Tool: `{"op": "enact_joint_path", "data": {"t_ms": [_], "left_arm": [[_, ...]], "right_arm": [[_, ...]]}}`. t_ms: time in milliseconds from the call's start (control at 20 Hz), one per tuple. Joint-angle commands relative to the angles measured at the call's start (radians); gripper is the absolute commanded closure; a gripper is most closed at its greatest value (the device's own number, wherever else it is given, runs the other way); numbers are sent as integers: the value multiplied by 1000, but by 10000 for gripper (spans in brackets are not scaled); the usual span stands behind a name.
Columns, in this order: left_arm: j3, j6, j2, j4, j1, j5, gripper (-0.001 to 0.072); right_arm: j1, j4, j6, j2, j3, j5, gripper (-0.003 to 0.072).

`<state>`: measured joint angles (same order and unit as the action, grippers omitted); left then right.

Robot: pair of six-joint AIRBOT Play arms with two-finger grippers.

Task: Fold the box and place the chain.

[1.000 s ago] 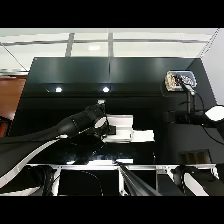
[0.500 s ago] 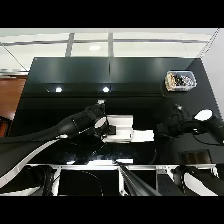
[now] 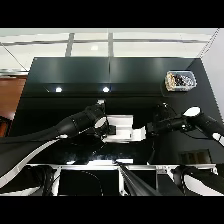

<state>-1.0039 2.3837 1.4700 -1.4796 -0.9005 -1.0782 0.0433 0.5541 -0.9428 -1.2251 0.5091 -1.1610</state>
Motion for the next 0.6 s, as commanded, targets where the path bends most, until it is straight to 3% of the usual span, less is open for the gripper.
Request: {"op": "enact_joint_path", "data": {"t_ms": [0,50,100,300,550], "left_arm": [[0,-1,0,-1,0,0,678],[0,-1,0,-1,0,0,679],[0,-1,0,-1,0,0,678],[0,-1,0,0,0,0,678],[0,-1,0,-1,0,1,679]], "right_arm": [[7,-34,13,-4,28,-44,410],[8,-34,6,-3,28,-48,157],[9,-39,4,-4,28,-50,99],[68,-101,-10,-4,28,-39,105],[209,-56,-161,-4,28,90,135]]}}
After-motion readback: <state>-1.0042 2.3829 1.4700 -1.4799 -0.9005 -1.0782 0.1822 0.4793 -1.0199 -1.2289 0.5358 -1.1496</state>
